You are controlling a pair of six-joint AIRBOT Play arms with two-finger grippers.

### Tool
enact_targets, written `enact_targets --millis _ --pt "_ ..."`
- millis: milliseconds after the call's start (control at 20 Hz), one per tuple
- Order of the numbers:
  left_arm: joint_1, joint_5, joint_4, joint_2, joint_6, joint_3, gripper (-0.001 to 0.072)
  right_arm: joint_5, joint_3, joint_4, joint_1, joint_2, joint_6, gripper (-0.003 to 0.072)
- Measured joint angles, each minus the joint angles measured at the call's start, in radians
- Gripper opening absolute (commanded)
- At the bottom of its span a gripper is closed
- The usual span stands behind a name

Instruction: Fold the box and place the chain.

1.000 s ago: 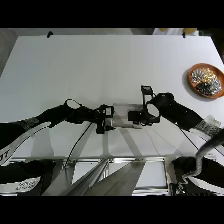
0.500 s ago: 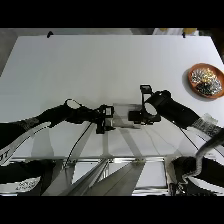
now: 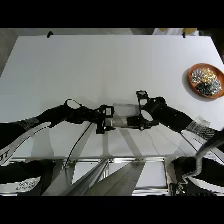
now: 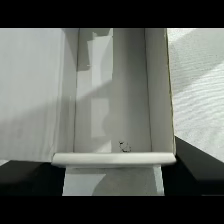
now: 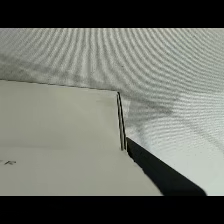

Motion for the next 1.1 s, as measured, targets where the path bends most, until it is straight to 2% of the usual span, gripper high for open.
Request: enact_targets --millis 50,150,300,350,450,600,700,1000,1100 --pt "0.0 0.0 0.0 0.0 0.0 0.0 0.0132 -0.005 -0.002 -0.001 0.0 0.0 0.0 0.0143" --pt "0.0 0.001 0.0 0.0 -0.001 0.0 0.0132 -0.011 -0.005 -0.005 0.0 -0.001 0.0 0.0037" --pt "0.0 0.004 -0.002 0.0 -0.006 0.0 0.0132 -0.025 -0.006 -0.006 0.001 -0.002 0.006 0.0018" --pt "0.0 0.003 -0.002 0.0 -0.005 0.0 0.0132 -0.028 -0.006 -0.006 0.001 -0.003 0.005 0.0021" --pt "0.0 0.003 0.0 0.0 0.001 0.0 0.0132 -0.037 -0.007 -0.012 0.001 -0.004 -0.004 0.0145" --pt "0.0 -0.003 0.003 0.0 0.002 0.0 0.0132 -0.049 -0.008 -0.017 0.002 -0.002 -0.006 0.0184" --pt "0.0 -0.003 0.002 0.0 0.002 0.0 0.0132 -0.05 -0.008 -0.03 0.001 0.008 -0.003 0.0241" --pt "0.0 0.001 0.0 0.0 0.001 0.0 0.0132 -0.061 -0.008 -0.07 -0.001 0.024 0.006 0.0237" --pt "0.0 0.002 0.0 0.0 0.0 0.0 0.0132 -0.075 -0.008 -0.075 -0.001 0.021 0.009 0.0176"
